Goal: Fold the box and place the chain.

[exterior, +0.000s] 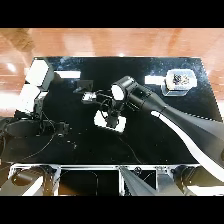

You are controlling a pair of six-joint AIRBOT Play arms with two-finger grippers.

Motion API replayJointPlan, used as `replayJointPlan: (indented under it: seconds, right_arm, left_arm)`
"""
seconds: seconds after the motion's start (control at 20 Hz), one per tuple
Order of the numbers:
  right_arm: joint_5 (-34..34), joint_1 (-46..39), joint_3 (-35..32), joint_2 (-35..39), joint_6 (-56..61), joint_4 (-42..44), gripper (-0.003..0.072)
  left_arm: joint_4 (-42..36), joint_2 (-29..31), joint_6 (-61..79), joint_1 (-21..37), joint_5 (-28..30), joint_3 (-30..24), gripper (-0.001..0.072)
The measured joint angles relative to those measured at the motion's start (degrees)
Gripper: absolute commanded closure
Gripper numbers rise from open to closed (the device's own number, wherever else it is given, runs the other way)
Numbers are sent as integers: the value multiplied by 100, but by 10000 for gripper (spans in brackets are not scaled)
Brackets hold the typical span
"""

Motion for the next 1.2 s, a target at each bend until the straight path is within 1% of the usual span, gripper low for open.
replayJointPlan:
  seconds: [0.05, 0.1, 0.15, 0.2, 0.25, 0.3, 0.35, 0.55, 0.75, 0.95, 1.2]
  right_arm:
    - [87, 0, -2, -4, 0, -66, 349]
    - [96, 0, 0, 4, 0, -61, 445]
    - [103, 0, 0, 20, 0, -57, 462]
    - [105, 0, 11, 31, 0, -76, 461]
    - [120, -11, 31, 50, 0, -83, 393]
    - [114, -22, 48, 66, 2, -109, 160]
    - [116, -37, 70, 94, 17, -155, -34]
    - [116, -48, 129, 223, 162, -192, -34]
    - [173, 129, 146, 280, 466, -326, -34]
    - [-109, 313, 146, 210, 1104, -570, -34]
    - [-354, 549, 146, 35, 1875, -846, -34]
  left_arm:
    - [0, 2, 0, 0, 2, 2, 199]
    - [0, 2, 0, 0, 2, 0, 199]
    - [-2, 2, 0, 0, 2, 0, 199]
    - [0, 0, 0, 0, 2, 0, 198]
    - [-2, 0, 0, 0, 2, 0, 198]
    - [-2, 0, 0, 0, 2, 0, 198]
    - [-4, 2, 0, 0, 4, 0, 198]
    - [-2, 2, 35, 0, 9, 0, 198]
    - [66, 0, 111, 0, -13, 0, 198]
    - [291, -103, 269, 142, -157, 31, 198]
    - [326, -411, 533, 396, -520, 308, 198]
